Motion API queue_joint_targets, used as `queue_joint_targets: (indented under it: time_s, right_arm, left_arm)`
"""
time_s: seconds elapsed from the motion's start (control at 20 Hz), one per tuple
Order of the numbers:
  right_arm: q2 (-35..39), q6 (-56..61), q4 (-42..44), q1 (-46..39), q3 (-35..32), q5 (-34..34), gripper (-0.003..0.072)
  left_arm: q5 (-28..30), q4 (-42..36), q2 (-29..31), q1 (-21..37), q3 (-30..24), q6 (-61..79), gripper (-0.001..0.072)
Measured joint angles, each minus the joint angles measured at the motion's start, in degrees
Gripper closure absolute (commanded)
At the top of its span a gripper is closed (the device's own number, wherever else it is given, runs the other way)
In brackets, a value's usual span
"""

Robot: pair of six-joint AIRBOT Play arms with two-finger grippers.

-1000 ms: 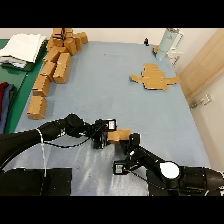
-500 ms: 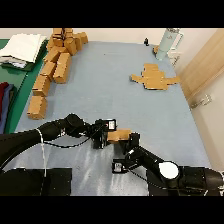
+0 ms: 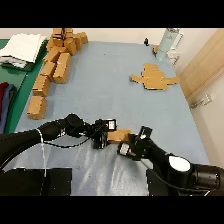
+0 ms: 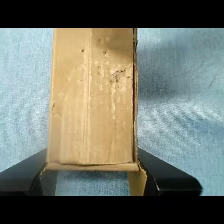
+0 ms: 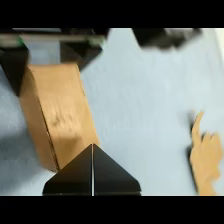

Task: Fold the box.

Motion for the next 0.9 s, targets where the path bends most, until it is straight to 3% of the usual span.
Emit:
queue_joint_targets:
  time_s: [0.2, 0.45, 0.7, 0.9]
  right_arm:
    - [0.11, -0.74, 12.50, -11.76, 5.27, -4.52, 0.0682]
    - [-3.30, -10.47, 32.57, -36.11, 16.52, -6.14, 0.0682]
    - [-16.52, -27.41, 65.64, -61.13, 25.73, -6.54, 0.0682]
    - [-30.69, -39.63, 87.45, -71.19, 30.08, -11.91, 0.0682]
  left_arm:
    - [0.00, 0.00, 0.00, 0.00, 0.00, 0.00, 0.0186]
    - [0.00, 0.00, 0.00, 0.00, 0.00, 0.00, 0.0186]
    - [0.00, 0.00, 0.00, 0.00, 0.00, 0.00, 0.0186]
    - [0.00, 0.00, 0.00, 0.00, 0.00, 0.00, 0.0186]
